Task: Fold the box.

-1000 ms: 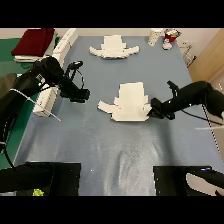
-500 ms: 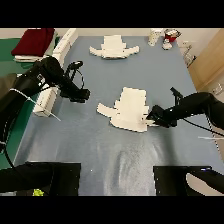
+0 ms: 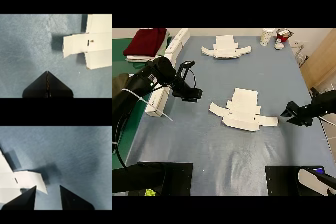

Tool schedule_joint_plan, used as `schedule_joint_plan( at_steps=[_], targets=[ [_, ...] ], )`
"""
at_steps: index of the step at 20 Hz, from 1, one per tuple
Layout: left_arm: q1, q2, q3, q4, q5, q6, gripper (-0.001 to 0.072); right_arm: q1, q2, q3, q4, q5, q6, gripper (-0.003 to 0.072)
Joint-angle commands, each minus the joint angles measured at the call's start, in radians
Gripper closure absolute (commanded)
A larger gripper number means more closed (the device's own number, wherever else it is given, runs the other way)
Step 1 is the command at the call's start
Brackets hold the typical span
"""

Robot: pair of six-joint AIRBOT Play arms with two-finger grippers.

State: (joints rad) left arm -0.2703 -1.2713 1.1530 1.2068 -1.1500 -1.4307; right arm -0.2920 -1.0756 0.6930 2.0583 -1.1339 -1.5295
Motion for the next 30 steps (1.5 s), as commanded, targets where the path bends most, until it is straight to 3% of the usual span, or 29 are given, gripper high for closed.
schedule_joint_plan(
  at_steps=[1, 6, 9, 11, 14, 16, 17, 18, 19, 20, 22, 26, 30],
  targets=[
    [0.0, 0.0, 0.001, 0.0, 0.02, 0.0, 0.0698, -0.026, -0.031, -0.084, 0.193, 0.036, -0.154, 0.0249],
    [0.0, 0.0, 0.001, -0.012, 0.045, 0.0, 0.0697, 0.093, -0.083, -0.116, 0.269, 0.117, -0.212, 0.025],
    [0.0, 0.0, 0.001, -0.02, 0.043, 0.0, 0.0697, 0.169, -0.11, -0.088, 0.288, 0.154, -0.235, 0.0349],
    [0.0, 0.0, 0.001, -0.023, 0.043, 0.0, 0.0698, 0.196, -0.116, -0.059, 0.287, 0.154, -0.245, 0.0353],
    [0.0, 0.0, 0.001, -0.039, 0.054, 0.0, 0.0697, 0.201, -0.116, -0.026, 0.284, 0.15, -0.268, 0.0625],
    [0.0, 0.0, 0.001, -0.068, 0.057, 0.002, 0.0696, 0.201, -0.116, -0.022, 0.285, 0.137, -0.271, 0.0681],
    [0.0, 0.0, 0.001, -0.092, 0.058, 0.027, 0.0646, 0.206, -0.115, -0.022, 0.285, 0.13, -0.282, 0.0681],
    [0.0, 0.0, 0.001, -0.122, 0.055, 0.06, 0.0286, 0.22, -0.113, -0.023, 0.284, 0.12, -0.309, 0.0682],
    [0.004, 0.0, 0.001, -0.151, 0.054, 0.062, 0.0088, 0.243, -0.111, -0.023, 0.284, 0.106, -0.332, 0.0682],
    [0.01, 0.0, 0.001, -0.179, 0.042, 0.076, 0.0123, 0.277, -0.101, -0.026, 0.277, 0.095, -0.359, 0.0682],
    [0.035, 0.0, 0.001, -0.229, -0.032, 0.12, 0.0123, 0.346, -0.052, -0.063, 0.256, 0.099, -0.402, 0.0682],
    [0.106, 0.0, -0.055, -0.299, -0.196, 0.239, 0.0123, 0.455, 0.127, -0.196, 0.228, 0.204, -0.444, 0.0682],
    [0.107, -0.011, -0.214, -0.484, -0.089, 0.39, 0.0123, 0.494, 0.228, -0.247, 0.225, 0.292, -0.455, 0.0682]
  ],
)
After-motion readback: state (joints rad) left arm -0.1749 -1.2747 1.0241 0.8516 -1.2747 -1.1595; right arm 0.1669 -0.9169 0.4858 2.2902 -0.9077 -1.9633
